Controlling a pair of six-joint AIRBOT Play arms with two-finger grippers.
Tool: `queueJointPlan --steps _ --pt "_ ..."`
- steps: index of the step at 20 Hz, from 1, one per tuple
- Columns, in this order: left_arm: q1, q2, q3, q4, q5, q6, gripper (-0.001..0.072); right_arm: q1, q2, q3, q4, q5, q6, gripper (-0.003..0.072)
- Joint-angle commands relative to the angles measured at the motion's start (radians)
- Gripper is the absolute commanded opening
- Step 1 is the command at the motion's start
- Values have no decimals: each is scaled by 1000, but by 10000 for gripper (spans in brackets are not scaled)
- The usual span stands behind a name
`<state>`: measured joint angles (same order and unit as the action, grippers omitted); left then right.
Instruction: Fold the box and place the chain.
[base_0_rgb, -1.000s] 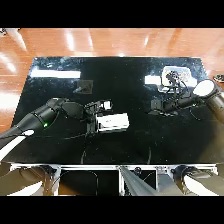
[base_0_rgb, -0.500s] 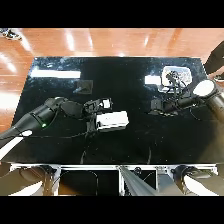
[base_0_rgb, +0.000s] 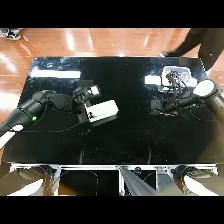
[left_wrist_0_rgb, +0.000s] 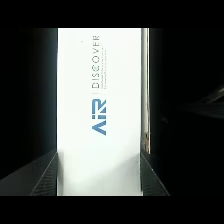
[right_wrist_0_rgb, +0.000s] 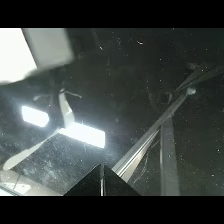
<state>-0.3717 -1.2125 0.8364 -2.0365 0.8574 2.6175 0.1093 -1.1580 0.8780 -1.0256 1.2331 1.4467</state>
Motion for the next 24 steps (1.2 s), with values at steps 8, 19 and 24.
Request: queueJointPlan --steps 8,19,24 --pt "500 -99 215 70 14 -94 24 0 0 0 0 0 -7 33" --pt "768 -647 864 66 163 -327 24 0 0 0 8 -8 -7 33" --pt "770 -737 997 77 185 -371 24 5 0 0 49 -9 -6 33"
